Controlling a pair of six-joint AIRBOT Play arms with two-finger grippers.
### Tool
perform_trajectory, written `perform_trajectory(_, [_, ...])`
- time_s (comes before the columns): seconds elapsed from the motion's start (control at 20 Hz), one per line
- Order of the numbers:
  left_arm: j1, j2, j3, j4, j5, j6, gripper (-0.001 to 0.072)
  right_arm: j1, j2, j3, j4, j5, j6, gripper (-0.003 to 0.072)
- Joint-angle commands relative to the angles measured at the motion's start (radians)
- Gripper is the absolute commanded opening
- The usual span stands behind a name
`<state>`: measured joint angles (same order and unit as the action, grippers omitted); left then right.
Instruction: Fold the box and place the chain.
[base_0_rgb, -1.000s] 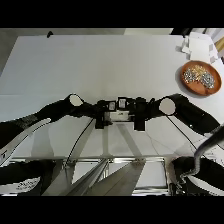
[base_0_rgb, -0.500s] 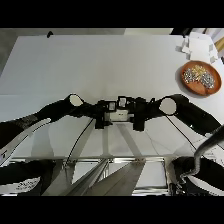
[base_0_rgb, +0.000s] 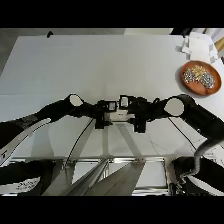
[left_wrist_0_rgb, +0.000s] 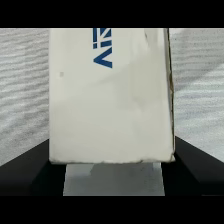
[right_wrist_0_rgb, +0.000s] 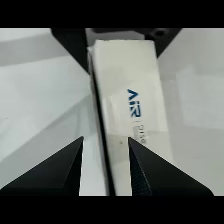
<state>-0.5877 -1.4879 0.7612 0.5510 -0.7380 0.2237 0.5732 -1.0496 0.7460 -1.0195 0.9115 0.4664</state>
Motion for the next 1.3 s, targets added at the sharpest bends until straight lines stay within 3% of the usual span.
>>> perform_trajectory(0.0, [0.0, 0.001, 0.0, 0.0, 0.001, 0.0, 0.0013, -0.002, 0.01, 0.001, 0.061, 0.054, -0.001, 0.0317])
perform_trajectory(0.05, [0.0, 0.001, 0.0, 0.0, 0.0, 0.0, 0.0013, -0.002, 0.01, 0.001, 0.084, 0.046, -0.002, 0.0311])
perform_trajectory(0.1, [0.0, 0.001, 0.0, 0.0, 0.001, 0.0, 0.0013, -0.002, 0.01, 0.001, 0.106, 0.037, -0.002, 0.0255])
perform_trajectory(0.2, [0.0, 0.001, 0.0, 0.0, 0.001, 0.0, 0.0013, -0.002, 0.01, 0.001, 0.134, 0.019, -0.001, 0.0066])
perform_trajectory(0.25, [0.0, 0.001, 0.0, 0.0, 0.001, 0.0, 0.0013, -0.014, 0.01, 0.001, 0.145, 0.013, 0.005, 0.0015])
perform_trajectory(0.45, [0.0, 0.001, 0.0, 0.0, 0.001, 0.0, 0.0013, -0.16, 0.008, -0.013, 0.345, -0.016, 0.023, 0.0015])
perform_trajectory(0.7, [0.0, 0.001, 0.0, 0.0, 0.001, 0.0, 0.0013, -0.205, -0.012, -0.138, 0.655, -0.049, -0.218, 0.0015])
perform_trajectory(1.25, [0.0, 0.001, 0.0, 0.0, 0.001, 0.0, 0.0013, -0.204, -0.124, -0.183, 0.657, -0.054, -0.267, 0.0014])
